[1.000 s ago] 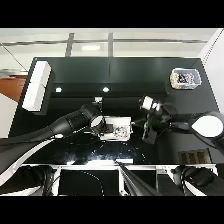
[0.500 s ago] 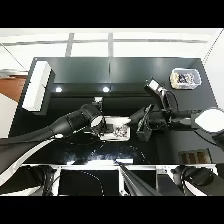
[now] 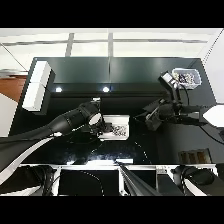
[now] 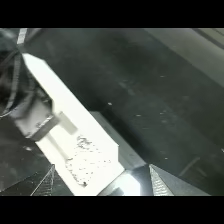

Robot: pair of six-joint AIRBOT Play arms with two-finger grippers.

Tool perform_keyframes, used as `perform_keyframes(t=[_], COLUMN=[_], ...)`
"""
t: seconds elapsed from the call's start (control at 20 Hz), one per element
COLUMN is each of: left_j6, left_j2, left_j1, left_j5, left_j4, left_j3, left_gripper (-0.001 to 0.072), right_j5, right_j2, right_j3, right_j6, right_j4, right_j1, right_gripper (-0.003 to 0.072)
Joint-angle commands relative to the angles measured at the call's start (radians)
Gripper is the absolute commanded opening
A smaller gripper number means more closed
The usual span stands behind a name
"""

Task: Fold the box and place the chain.

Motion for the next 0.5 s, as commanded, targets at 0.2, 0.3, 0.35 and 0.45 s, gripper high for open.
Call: perform_keyframes(t=[0.2, 0.3, 0.35, 0.45], left_j6=[0.056, 0.208, 0.306, 0.559], left_j2=[0.073, 0.114, 0.142, 0.212], left_j1=[-0.001, -0.001, -0.001, 0.001], left_j5=[-0.008, -0.04, -0.081, -0.192], left_j4=[0.004, -0.003, -0.003, -0.003], left_j3=[0.04, 0.076, 0.091, 0.098], left_gripper=[0.0388, 0.0388, 0.0388, 0.0388], right_j5=[0.014, 0.014, 0.014, 0.014], right_j2=[0.003, 0.003, 0.003, 0.003], right_j3=[0.0, 0.0, 0.0, 0.0], right_j6=[0.012, 0.012, 0.012, 0.012], right_j4=[-0.003, -0.006, -0.006, -0.006], right_j1=[-0.044, -0.045, -0.045, -0.045], right_gripper=[0.0702, 0.0702, 0.0702, 0.0702])
